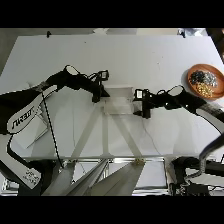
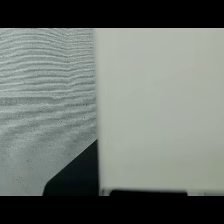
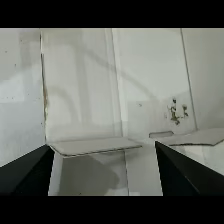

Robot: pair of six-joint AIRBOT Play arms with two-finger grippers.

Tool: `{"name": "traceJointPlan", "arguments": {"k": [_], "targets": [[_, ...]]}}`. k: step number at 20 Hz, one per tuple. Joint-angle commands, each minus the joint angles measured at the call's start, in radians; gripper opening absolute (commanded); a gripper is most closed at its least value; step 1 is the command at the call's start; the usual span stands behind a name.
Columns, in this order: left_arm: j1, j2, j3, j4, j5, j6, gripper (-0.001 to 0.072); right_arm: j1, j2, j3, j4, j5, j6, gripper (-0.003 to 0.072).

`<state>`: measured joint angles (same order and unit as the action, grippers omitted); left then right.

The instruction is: Fold the box and place the chain.

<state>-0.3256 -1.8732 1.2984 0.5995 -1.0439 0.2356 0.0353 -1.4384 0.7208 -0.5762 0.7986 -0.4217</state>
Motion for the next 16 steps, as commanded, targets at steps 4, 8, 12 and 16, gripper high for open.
{"name": "traceJointPlan", "arguments": {"k": [4,8,12,16], "targets": [[0.0,0.0,0.001,0.0,0.0,0.0,0.001,0.008,-0.011,0.0,0.034,-0.045,0.093,0.069],[0.0,0.0,0.001,0.0,0.0,0.0,0.001,0.008,0.02,0.0,0.031,-0.059,0.225,0.069],[0.0,0.0,0.001,0.0,0.0,0.0,0.001,0.008,0.037,0.002,0.035,-0.063,0.242,0.069],[0.0,0.0,0.001,0.0,0.0,0.0,0.001,-0.016,0.037,0.011,0.04,-0.063,0.242,0.069]]}}
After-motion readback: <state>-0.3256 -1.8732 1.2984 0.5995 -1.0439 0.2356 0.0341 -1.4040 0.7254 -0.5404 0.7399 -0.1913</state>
